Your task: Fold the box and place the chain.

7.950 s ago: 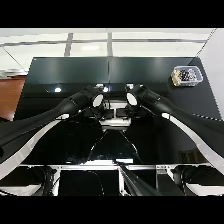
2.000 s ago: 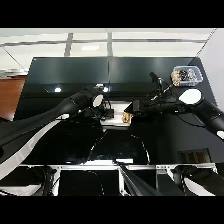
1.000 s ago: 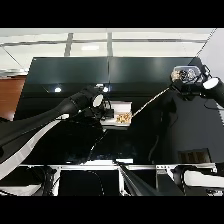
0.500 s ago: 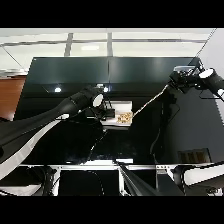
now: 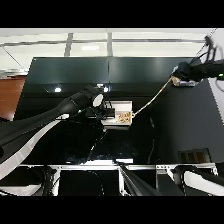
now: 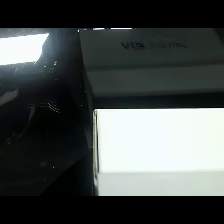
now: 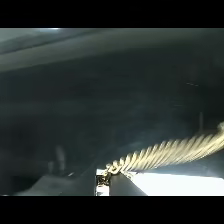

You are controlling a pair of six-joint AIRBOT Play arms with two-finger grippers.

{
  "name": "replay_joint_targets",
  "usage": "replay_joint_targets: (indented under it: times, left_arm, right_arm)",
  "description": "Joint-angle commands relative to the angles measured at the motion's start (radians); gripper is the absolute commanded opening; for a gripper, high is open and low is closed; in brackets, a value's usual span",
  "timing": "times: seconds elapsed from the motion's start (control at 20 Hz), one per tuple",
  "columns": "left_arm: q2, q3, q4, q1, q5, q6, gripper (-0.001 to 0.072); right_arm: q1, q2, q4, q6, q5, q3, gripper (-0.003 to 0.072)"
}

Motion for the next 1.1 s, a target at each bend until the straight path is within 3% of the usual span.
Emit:
replay_joint_targets:
  times: [0.0,0.1,0.3,0.5,0.85,1.05]
  left_arm:
    - [0.001,0.000,0.000,0.001,0.002,0.000,0.0030]
    - [0.001,0.000,0.000,0.001,0.002,0.000,0.0030]
    - [0.001,0.000,0.000,0.001,0.001,0.000,0.0030]
    - [0.001,0.000,0.000,0.001,0.002,0.000,0.0030]
    - [0.001,0.000,0.000,0.001,0.001,0.000,0.0030]
    - [0.001,0.000,0.000,0.001,0.001,0.000,0.0030]
  right_arm:
    - [0.049,0.252,0.035,-0.047,0.083,0.000,0.0010]
    - [0.061,0.322,0.106,-0.047,0.105,0.000,0.0011]
    - [0.132,0.335,0.274,-0.047,0.225,-0.004,0.0010]
    - [0.254,0.335,0.447,-0.049,0.151,-0.002,0.0010]
    - [0.264,0.335,0.791,-0.158,0.002,0.026,0.0011]
    - [0.286,0.332,0.749,-0.153,0.003,0.025,0.0011]
